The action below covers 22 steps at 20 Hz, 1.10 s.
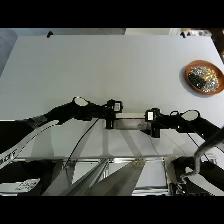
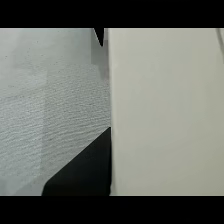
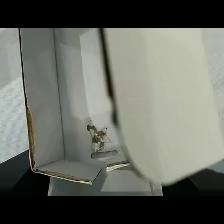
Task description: Fold the box and place the chain.
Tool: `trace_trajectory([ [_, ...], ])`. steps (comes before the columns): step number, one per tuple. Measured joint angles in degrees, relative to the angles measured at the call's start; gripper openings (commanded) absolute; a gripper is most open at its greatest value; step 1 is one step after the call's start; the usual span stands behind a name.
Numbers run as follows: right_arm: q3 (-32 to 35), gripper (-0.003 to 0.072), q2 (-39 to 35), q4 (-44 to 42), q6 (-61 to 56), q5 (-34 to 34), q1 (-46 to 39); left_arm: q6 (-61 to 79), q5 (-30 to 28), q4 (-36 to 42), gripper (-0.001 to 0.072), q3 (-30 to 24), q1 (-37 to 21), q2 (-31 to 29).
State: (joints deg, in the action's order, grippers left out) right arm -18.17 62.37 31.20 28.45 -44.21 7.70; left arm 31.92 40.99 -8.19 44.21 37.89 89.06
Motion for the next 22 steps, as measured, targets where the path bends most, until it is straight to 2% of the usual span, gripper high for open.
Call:
trace_trajectory([
  [6, 0.0, 0.0634, 0.5, -2.0, 3.9, -0.1, -0.3, 0.0, 0.0, 0.0, 0.0009, 0.0, 0.0, 0.0],
  [8, 0.0, 0.054, 0.6, -2.4, 4.4, -0.2, -0.3, 0.0, -0.1, 0.0, 0.0009, 0.0, 0.0, 0.0],
  [9, 0.0, 0.0534, 0.6, -2.5, 4.6, -0.3, -0.3, -0.1, -0.1, 0.0, 0.0009, 0.0, 0.0, 0.0],
  [22, 0.0, 0.0537, 1.4, -3.1, 6.4, -1.0, -0.3, 0.0, 0.0, 0.0, 0.0009, 0.0, 0.0, 0.0],
])
